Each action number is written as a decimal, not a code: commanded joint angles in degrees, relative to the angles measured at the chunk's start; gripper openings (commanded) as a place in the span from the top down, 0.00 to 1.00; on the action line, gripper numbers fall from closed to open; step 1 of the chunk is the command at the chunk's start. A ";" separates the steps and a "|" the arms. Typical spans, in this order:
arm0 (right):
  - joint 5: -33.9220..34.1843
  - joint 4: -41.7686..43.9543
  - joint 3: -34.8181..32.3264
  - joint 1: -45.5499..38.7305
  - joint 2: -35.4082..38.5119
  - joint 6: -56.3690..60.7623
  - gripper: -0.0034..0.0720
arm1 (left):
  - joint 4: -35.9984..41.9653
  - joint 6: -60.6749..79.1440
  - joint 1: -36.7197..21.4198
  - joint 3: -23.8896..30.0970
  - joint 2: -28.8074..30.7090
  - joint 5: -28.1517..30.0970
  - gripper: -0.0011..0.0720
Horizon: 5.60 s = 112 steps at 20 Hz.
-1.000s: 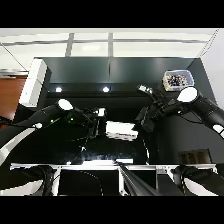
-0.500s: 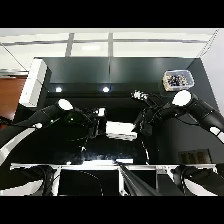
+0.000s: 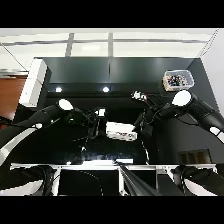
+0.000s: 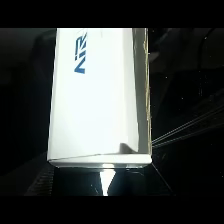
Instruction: Fold the box and place the chain.
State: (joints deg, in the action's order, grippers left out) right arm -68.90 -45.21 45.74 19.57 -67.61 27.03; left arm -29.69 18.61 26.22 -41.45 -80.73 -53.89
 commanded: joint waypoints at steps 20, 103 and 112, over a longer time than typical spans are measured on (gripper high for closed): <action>2.56 -7.26 -0.02 2.62 0.09 0.57 0.42 | -0.04 -0.02 0.00 -0.02 -0.04 -0.04 0.50; 5.03 -16.11 1.79 10.80 2.78 13.31 0.44 | -0.07 -0.02 0.00 -0.02 -0.04 -0.04 0.50; 5.14 -16.09 2.03 10.84 2.75 13.27 0.44 | -0.07 -0.02 0.00 -0.02 -0.04 -0.04 0.50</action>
State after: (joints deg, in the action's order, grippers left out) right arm -63.99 -61.54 47.72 30.35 -64.88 40.34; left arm -29.67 18.44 26.22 -41.45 -80.77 -53.76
